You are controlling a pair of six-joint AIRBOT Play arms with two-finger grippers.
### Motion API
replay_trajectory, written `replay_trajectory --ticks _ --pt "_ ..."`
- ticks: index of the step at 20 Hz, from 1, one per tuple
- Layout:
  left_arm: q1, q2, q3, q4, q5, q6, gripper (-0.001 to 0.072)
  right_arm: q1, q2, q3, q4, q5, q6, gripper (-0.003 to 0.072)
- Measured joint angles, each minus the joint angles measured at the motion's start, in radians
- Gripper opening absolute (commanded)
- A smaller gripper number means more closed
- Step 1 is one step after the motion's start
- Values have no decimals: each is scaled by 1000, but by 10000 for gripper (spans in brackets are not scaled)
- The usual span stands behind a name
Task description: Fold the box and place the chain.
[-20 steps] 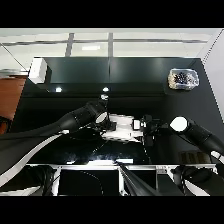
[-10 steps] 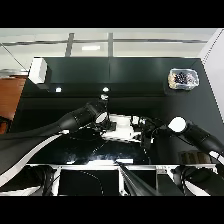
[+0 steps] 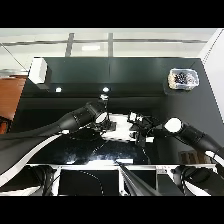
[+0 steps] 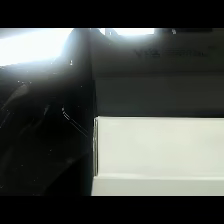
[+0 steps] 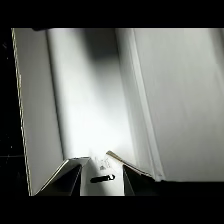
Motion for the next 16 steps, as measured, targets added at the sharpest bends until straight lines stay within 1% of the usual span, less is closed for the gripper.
replay_trajectory --ticks 6,7,8,9,10,11,12,13,14,15,16 --pt "0 0 0 0 4 1 32 34 -17 0 46 -35 0 300" --pt "0 0 0 0 4 1 32 38 -19 0 49 -40 0 314" --pt "0 0 0 0 5 2 32 40 -21 0 50 -45 0 382" --pt "0 0 0 -1 5 2 32 42 -22 0 53 -49 0 373" --pt "0 0 0 0 5 2 32 43 -23 0 53 -52 0 218" --pt "0 0 0 -1 5 2 32 43 -23 0 53 -58 0 206" --pt "0 0 0 -1 5 2 32 44 -24 0 53 -60 0 375" --pt "0 0 0 -1 6 3 32 45 -24 0 53 -60 0 365" --pt "0 0 0 -1 6 3 32 45 -24 0 50 -61 0 161" --pt "0 0 0 -1 6 3 32 45 -24 0 47 -64 0 121" --pt "0 0 0 -1 6 3 32 45 -24 0 43 -69 0 110"
